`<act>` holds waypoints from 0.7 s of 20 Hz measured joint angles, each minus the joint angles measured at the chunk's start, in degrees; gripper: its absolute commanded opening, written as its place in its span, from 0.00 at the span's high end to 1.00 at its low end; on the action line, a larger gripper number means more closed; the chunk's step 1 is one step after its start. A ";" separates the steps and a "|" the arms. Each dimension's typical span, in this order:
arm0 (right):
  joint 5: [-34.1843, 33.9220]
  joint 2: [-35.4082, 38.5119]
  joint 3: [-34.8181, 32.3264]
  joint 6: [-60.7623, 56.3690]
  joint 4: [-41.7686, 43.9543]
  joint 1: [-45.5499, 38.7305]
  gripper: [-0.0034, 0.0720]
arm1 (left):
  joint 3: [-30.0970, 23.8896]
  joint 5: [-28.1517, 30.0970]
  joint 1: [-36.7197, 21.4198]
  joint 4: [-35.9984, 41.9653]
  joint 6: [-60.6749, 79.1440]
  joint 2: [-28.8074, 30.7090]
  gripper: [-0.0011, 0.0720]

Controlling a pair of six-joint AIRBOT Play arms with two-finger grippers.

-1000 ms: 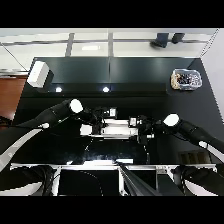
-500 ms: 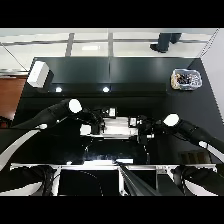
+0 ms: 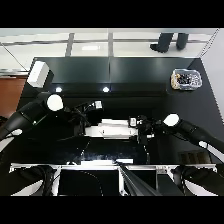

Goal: Fold the box and place the chain.

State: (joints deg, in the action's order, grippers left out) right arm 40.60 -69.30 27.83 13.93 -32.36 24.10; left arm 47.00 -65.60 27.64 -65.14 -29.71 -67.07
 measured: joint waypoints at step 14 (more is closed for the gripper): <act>0.68 0.00 0.00 0.22 -0.35 0.00 0.69 | -3.58 31.76 4.20 29.31 -3.48 -5.33 0.95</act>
State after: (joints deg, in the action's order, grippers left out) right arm 41.28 -69.30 27.83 14.15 -32.71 24.10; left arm 43.42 -33.85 31.83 -35.83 -33.19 -72.40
